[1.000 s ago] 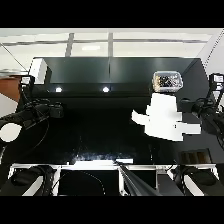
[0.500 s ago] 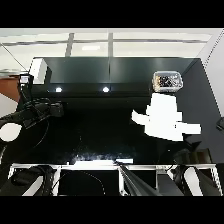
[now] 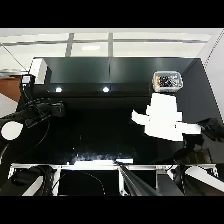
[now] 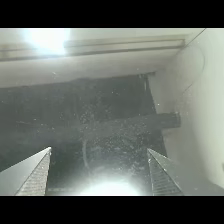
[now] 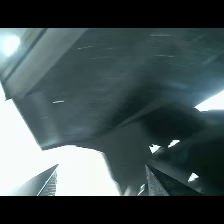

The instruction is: Fold the box and place the chain.

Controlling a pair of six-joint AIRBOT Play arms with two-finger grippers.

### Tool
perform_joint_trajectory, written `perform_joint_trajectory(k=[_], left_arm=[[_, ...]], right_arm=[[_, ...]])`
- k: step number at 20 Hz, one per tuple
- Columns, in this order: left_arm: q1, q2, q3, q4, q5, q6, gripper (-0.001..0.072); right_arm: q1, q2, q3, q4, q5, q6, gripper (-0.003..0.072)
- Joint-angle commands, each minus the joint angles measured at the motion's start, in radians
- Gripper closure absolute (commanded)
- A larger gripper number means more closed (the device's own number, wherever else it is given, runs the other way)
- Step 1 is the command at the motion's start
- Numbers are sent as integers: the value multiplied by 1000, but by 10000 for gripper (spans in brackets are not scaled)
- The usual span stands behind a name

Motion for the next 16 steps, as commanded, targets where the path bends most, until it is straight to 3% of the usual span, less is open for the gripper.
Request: perform_joint_trajectory(k=[1, 2, 4, 5, 9, 12, 13, 16], left_arm=[[0, -23, 0, -5, 0, 0, 10], [0, -29, 0, -11, 0, 0, 10], [0, -35, 0, -24, 1, 0, 10], [0, -36, 0, -26, 1, 0, 10], [0, -36, 0, -27, 0, 0, 10], [0, -36, 0, -73, -6, 2, 12], [0, -36, 0, -88, -11, 2, 20], [-2, -36, 0, -120, -33, 2, 21]], right_arm=[[82, -126, 73, 60, -106, -80, 103], [103, -127, 83, 56, -108, -80, 146], [117, -127, 95, 51, -133, -80, 447], [117, -127, 100, 46, -156, -86, 645], [148, -95, 106, 64, -308, -95, 664], [236, 2, 105, 71, -335, -57, 664], [277, 42, 100, 76, -322, -10, 664], [488, 216, 26, 149, -133, 189, 664]])
